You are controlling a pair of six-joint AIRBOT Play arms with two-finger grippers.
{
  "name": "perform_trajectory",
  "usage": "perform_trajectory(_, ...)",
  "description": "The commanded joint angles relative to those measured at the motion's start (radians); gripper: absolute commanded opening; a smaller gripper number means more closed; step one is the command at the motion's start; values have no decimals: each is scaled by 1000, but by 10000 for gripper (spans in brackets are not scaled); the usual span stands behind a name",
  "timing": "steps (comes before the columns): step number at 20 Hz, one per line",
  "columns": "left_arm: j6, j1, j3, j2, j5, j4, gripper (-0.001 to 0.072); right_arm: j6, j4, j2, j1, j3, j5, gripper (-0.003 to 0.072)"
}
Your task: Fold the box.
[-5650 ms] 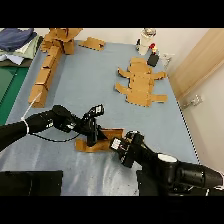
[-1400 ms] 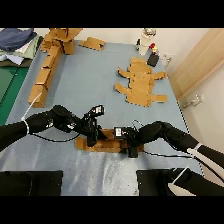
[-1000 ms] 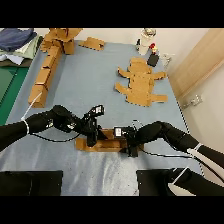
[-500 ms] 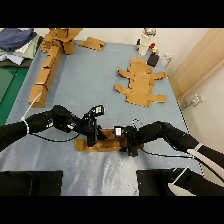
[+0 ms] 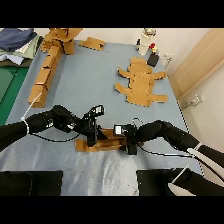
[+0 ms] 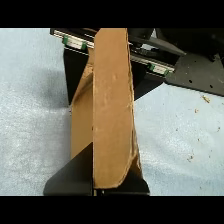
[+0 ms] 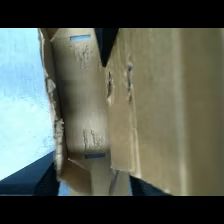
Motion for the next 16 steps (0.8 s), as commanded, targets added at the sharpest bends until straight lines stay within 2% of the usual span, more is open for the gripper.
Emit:
perform_trajectory(1,1,0,0,-1,-1,-1,12,0,3,0,1,4,-23,638)
perform_trajectory(5,1,0,0,-1,-1,-1,12,0,3,0,1,2,-70,657)
perform_trajectory(16,1,0,0,-1,-1,-1,12,0,27,-15,11,-8,-77,656)
